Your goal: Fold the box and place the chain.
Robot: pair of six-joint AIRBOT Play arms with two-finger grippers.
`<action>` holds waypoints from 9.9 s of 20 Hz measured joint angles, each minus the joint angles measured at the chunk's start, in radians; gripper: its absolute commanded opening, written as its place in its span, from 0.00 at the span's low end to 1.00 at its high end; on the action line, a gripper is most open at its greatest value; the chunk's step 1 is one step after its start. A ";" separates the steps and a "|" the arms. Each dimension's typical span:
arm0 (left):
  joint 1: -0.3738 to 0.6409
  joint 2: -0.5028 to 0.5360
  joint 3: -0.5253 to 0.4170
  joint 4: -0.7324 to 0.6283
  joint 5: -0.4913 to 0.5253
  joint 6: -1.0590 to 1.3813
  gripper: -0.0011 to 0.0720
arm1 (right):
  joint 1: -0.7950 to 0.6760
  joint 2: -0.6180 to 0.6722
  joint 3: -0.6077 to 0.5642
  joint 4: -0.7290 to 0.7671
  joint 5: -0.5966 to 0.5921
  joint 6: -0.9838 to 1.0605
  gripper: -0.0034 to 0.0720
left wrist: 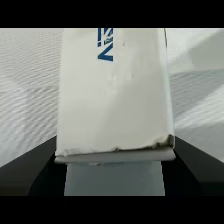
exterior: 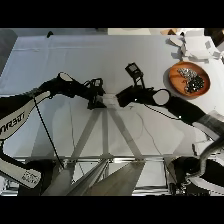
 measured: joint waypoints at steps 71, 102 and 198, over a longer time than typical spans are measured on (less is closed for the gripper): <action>0.000 0.000 0.000 0.004 -0.005 0.004 0.31 | -0.102 -0.062 0.029 0.367 0.271 -0.387 0.06; 0.000 0.000 0.000 0.000 0.002 0.000 0.31 | -0.103 -0.048 0.026 0.285 0.267 -0.102 0.06; 0.628 0.288 -0.190 0.392 0.527 -1.205 0.21 | -0.415 -0.010 0.027 -0.875 0.445 0.975 0.06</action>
